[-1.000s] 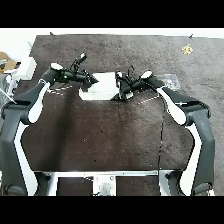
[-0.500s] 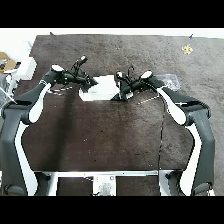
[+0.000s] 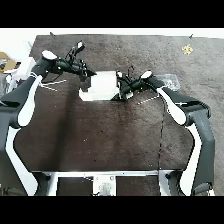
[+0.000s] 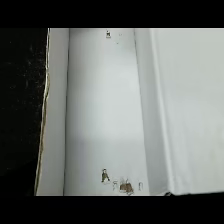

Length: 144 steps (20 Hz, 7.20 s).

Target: Fold the box and place the chain.

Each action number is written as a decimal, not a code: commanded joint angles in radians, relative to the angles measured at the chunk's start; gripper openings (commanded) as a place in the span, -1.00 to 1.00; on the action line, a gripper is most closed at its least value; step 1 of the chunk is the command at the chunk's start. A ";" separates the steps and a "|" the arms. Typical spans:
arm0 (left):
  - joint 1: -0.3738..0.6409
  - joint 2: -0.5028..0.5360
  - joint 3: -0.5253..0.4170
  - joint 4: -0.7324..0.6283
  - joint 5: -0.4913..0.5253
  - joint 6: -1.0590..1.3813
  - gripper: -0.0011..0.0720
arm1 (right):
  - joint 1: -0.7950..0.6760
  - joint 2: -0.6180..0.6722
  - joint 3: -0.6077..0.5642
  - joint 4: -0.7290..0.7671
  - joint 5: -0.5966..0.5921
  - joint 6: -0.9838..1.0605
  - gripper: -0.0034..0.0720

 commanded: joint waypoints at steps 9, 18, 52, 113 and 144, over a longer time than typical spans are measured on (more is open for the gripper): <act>-0.002 0.053 -0.113 0.381 -0.143 0.159 0.99 | 0.000 0.000 0.000 0.001 0.000 0.002 0.30; -0.074 0.052 -0.216 0.454 0.046 0.132 0.96 | 0.000 0.000 0.000 0.000 0.000 0.002 0.30; -0.076 0.021 -0.217 0.189 0.062 0.080 -0.53 | 0.000 0.000 0.000 0.001 0.000 0.002 0.30; 0.173 0.158 -0.529 0.143 0.092 -0.971 -0.94 | 0.000 0.000 0.000 0.000 0.001 0.002 0.30; 0.136 0.100 -0.546 -0.006 0.110 -0.847 -0.94 | 0.000 0.000 0.000 0.001 0.001 0.002 0.30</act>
